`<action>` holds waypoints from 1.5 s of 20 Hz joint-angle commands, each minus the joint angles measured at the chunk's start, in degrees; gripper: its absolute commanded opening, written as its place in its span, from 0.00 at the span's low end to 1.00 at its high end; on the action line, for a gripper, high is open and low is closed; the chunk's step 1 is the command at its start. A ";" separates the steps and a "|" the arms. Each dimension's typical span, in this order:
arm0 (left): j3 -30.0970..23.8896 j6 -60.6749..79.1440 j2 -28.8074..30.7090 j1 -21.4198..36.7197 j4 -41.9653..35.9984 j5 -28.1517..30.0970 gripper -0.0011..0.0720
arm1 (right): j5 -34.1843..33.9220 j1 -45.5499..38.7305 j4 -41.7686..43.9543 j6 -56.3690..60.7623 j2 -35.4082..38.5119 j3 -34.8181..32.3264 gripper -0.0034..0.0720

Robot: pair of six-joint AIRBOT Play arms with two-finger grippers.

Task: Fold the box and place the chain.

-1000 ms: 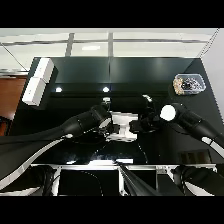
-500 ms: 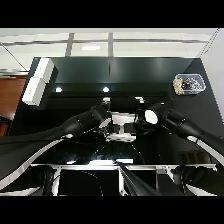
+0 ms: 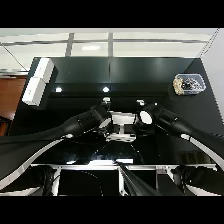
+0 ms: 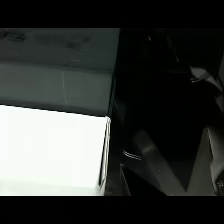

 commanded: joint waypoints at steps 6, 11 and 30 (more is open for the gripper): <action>0.02 -0.02 0.00 0.00 0.00 0.26 0.06 | -1.88 0.20 -0.02 0.79 -0.94 0.13 0.06; 0.02 -0.02 0.00 0.00 0.00 0.24 0.06 | -1.86 0.17 0.02 0.79 -0.94 0.20 0.09; 0.02 -0.02 0.00 0.00 -0.02 0.20 0.06 | 2.89 -1.20 -4.24 -3.26 4.59 3.26 0.48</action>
